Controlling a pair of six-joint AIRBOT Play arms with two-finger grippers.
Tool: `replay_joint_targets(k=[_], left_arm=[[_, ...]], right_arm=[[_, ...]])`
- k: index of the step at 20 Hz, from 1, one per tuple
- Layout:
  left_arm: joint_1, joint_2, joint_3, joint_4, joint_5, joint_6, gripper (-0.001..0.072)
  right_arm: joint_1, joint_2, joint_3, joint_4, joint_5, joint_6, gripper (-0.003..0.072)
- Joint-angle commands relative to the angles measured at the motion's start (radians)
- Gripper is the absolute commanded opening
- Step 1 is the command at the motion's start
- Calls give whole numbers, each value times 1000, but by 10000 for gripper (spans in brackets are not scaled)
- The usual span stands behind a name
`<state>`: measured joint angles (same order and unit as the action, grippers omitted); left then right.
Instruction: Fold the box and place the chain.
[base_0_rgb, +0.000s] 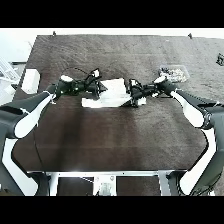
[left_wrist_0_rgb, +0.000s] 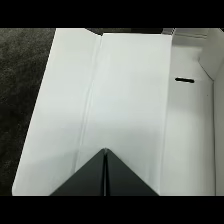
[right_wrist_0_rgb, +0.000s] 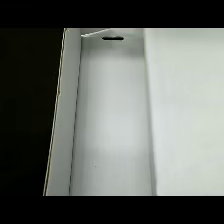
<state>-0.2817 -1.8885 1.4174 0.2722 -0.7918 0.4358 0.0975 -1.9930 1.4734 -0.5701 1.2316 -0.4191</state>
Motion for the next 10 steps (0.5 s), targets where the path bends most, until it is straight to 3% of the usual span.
replay_joint_targets(k=[1, 10], left_arm=[[-9, -1, 0, 36, 10, -10, 20], [-5, 47, 21, 51, 15, -9, 20]], right_arm=[[0, 0, 0, 2, 0, 0, 587], [0, 0, 0, 2, 0, 0, 587]])
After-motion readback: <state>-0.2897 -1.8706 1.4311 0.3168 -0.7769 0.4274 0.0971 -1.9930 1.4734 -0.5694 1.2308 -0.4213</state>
